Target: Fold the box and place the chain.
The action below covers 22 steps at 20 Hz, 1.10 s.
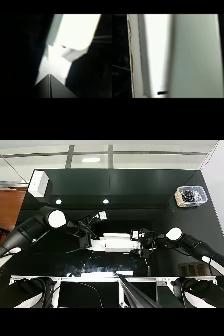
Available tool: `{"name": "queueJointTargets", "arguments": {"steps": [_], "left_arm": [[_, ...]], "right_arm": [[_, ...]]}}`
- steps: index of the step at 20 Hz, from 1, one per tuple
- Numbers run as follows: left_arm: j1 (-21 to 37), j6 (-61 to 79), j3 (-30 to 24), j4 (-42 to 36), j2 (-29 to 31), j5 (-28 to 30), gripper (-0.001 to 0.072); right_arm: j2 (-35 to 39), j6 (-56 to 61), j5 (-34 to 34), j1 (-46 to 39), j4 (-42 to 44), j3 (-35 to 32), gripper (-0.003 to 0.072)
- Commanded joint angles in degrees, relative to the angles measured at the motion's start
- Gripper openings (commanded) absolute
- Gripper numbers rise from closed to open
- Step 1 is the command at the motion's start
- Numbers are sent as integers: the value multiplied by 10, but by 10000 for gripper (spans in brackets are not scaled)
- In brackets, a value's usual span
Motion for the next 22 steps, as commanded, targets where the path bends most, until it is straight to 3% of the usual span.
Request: {"name": "queueJointTargets", "arguments": {"steps": [1,4,6,8,10,12,16,22], "left_arm": [[-3,-123,-11,-67,13,-50,22],[2,-92,-27,-273,4,43,24],[2,-44,-29,-370,-18,130,24],[1,-7,-29,-407,-49,219,23],[2,-7,-29,-396,-84,265,23],[1,-8,-29,-383,-121,270,23],[0,-8,-28,-375,-167,209,22],[-5,-9,-27,-330,-166,196,21]], "right_arm": [[0,1,0,0,0,0,192],[0,1,0,0,0,0,192],[0,1,0,0,0,0,191],[0,1,0,0,0,0,191],[0,1,0,0,0,0,192],[0,1,0,0,0,0,192],[0,1,0,0,1,0,192],[0,1,0,0,1,0,191]]}}
